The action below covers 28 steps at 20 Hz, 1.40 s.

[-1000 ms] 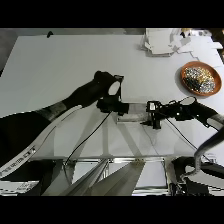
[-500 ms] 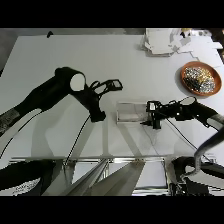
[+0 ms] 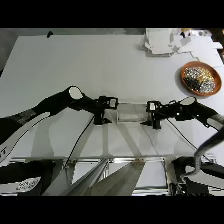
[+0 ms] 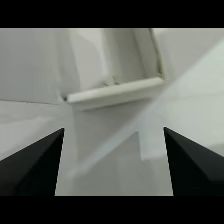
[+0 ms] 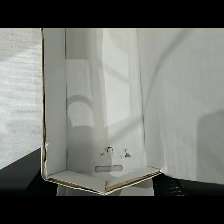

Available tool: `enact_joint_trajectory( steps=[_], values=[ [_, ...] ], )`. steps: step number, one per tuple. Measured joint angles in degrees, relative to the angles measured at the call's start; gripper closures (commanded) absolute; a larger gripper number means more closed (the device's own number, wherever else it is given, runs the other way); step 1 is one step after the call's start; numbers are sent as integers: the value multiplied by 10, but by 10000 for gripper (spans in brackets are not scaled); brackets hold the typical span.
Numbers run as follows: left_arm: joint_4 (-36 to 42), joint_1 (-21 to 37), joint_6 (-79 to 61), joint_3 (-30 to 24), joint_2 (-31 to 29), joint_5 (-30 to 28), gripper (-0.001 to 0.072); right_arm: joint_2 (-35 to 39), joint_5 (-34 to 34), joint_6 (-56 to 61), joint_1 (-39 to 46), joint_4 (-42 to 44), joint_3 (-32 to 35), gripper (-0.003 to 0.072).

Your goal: Fold the box and place the chain.

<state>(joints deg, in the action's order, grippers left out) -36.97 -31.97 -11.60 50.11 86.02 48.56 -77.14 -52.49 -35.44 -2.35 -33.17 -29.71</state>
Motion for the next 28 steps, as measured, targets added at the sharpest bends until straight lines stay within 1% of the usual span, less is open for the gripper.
enact_joint_trajectory(
  steps=[4, 13, 19, 28],
  values=[
    [43, 0, -35, -4, 19, -17, 5, 0, 0, 0, 0, 0, 0, 178],
    [68, -13, -65, -5, 31, 2, 1, 0, 0, 0, 0, 0, 0, 178],
    [104, -24, -66, -5, 41, -5, 3, 0, 0, 0, 0, 0, 0, 178],
    [128, -28, -60, -7, 60, -12, 18, 0, 0, 0, 0, 0, 0, 178]
  ],
)
